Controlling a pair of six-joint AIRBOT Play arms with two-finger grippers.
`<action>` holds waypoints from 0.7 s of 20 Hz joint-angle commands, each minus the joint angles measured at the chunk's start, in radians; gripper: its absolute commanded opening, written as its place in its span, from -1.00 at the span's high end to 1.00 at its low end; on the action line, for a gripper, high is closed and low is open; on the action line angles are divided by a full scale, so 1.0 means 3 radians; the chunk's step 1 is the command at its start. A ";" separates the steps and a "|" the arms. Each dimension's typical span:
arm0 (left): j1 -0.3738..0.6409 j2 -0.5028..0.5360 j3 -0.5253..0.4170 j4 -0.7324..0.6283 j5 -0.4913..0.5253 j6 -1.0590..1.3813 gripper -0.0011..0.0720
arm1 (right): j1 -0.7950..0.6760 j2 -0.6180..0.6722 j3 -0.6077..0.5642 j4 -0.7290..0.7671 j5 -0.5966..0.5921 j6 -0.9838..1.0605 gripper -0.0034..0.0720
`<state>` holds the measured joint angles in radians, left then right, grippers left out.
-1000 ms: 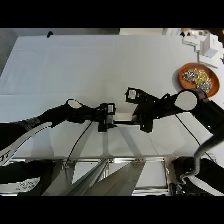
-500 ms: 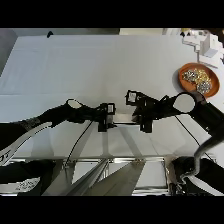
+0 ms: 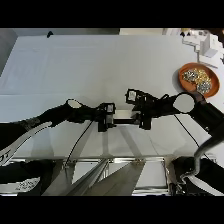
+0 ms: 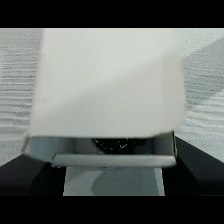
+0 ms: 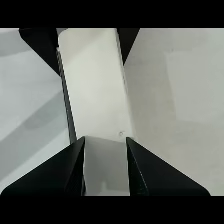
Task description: Fold the box and place the chain.
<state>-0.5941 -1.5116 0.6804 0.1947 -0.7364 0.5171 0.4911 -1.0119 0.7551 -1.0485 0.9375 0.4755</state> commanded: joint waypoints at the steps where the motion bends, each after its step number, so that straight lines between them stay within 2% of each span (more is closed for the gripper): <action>1: 0.0000 0.0001 0.0003 0.0000 -0.0003 0.0006 0.28 | 0.0004 -0.0050 -0.0011 0.0006 -0.0038 -0.0036 0.12; 2: 0.0000 0.0001 0.0003 0.0000 -0.0003 0.0006 0.28 | 0.0004 -0.0086 -0.0011 0.0006 -0.0025 -0.0036 0.12; 4: 0.0000 0.0001 0.0003 0.0000 -0.0003 0.0006 0.28 | 0.0004 -0.0149 -0.0011 0.0006 -0.0006 -0.0034 -0.05; 7: 0.0000 0.0001 0.0003 0.0000 -0.0003 0.0006 0.28 | 0.0004 -0.0153 -0.0010 0.0010 0.0008 -0.0034 -0.04; 8: 0.0000 0.0001 0.0003 0.0000 -0.0003 0.0006 0.28 | 0.0004 -0.0153 -0.0010 0.0013 0.0056 -0.0033 0.01; 9: 0.0001 0.0001 0.0003 0.0000 -0.0001 0.0006 0.28 | 0.0004 -0.0153 -0.0010 0.0015 0.0131 -0.0033 0.20; 11: 0.0000 0.0001 0.0003 0.0000 -0.0001 0.0006 0.28 | 0.0004 -0.0153 -0.0010 0.0025 0.0315 -0.0033 0.38; 12: 0.0000 0.0001 0.0003 0.0000 -0.0001 0.0006 0.28 | 0.0004 -0.0153 -0.0011 0.0027 0.0369 -0.0032 0.45; 14: 0.0001 0.0001 0.0003 0.0000 -0.0001 0.0006 0.28 | 0.0004 -0.0153 -0.0011 0.0034 0.0373 -0.0031 0.45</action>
<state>-0.5941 -1.5116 0.6807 0.1947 -0.7399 0.5205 0.4923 -1.0573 0.7509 -1.0435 1.0088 0.4660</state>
